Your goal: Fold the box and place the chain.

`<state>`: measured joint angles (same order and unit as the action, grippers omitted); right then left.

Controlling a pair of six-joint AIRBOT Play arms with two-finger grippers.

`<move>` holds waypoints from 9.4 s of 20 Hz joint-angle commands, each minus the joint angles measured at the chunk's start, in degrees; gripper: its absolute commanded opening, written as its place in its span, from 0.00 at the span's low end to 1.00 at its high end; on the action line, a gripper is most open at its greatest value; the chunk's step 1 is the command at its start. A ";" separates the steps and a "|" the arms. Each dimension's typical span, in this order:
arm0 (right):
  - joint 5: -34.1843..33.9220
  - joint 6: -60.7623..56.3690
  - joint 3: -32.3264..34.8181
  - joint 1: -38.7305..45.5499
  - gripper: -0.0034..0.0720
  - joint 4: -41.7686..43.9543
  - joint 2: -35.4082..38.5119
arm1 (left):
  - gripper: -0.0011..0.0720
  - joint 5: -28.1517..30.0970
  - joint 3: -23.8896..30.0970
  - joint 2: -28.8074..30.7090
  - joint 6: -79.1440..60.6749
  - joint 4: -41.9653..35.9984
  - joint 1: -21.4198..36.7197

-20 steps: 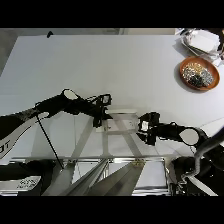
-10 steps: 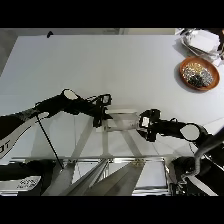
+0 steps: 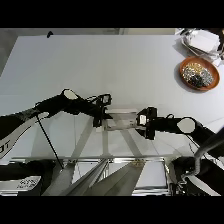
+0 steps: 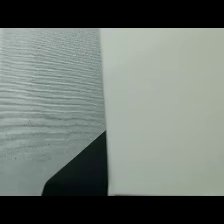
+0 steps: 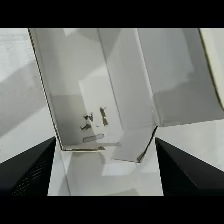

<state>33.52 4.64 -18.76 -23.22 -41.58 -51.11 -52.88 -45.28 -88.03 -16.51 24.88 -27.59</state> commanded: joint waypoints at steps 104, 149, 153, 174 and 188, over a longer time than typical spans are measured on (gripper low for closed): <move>10.38 22.86 -5.40 5.49 0.57 15.93 -22.12 | 0.03 -0.07 0.02 0.00 -0.02 0.02 0.00; 10.45 22.86 -5.40 5.49 0.57 15.93 -22.10 | 0.60 -9.44 0.02 19.52 16.35 14.25 12.37; 10.47 22.86 -5.40 5.49 0.57 15.93 -22.10 | 0.02 -26.64 0.04 25.79 23.47 16.39 10.38; 10.47 22.84 -5.40 5.49 0.57 15.93 -22.10 | 0.02 23.34 0.04 7.93 57.44 14.23 -10.97; 10.47 22.86 -5.40 5.49 0.57 15.93 -22.10 | 0.02 8.04 1.66 23.12 55.08 25.97 -11.39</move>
<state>43.97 27.53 -24.12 -17.74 -25.67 -73.25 -39.94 -44.69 -66.15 40.05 49.08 -38.65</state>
